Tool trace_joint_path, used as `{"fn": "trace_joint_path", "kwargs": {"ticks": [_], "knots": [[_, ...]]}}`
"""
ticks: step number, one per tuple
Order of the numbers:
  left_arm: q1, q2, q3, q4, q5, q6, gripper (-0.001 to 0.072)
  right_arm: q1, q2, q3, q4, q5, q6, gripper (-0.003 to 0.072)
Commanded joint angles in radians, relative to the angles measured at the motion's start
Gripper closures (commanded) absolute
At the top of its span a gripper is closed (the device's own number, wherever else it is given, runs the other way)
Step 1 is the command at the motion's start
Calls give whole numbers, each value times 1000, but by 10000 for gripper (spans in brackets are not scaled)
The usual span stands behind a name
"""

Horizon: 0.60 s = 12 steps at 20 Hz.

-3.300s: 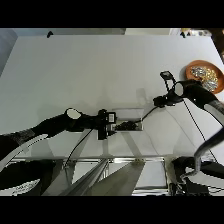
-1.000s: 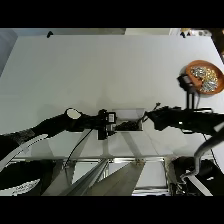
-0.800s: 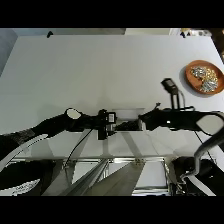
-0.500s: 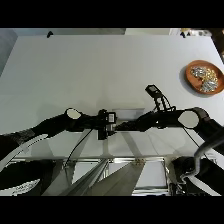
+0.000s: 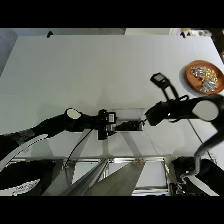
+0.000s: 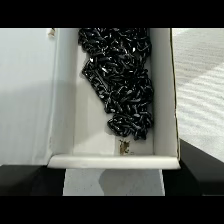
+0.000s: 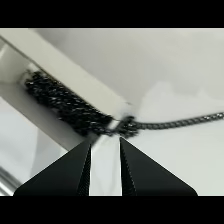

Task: Fold the box and place the chain.

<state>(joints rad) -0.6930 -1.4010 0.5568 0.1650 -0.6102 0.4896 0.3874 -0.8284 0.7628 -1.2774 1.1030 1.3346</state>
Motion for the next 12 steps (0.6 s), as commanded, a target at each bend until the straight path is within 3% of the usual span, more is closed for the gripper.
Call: {"fn": "trace_joint_path", "kwargs": {"ticks": [1,3,4,6,9,11,12], "knots": [[0,1,0,0,0,0,336,-108,-4,61,-70,77,5,487],[0,1,0,0,0,0,336,-161,-45,60,-100,56,51,482],[0,1,0,0,0,0,336,-177,-77,60,-104,47,56,435],[0,1,0,0,0,0,336,-184,-153,60,-104,35,55,96],[0,1,0,0,0,0,336,-183,-278,60,-104,3,57,116],[0,1,0,0,0,0,336,-183,-348,60,-106,-15,76,229],[0,1,0,0,0,0,336,-183,-373,60,-106,-20,82,235]]}}
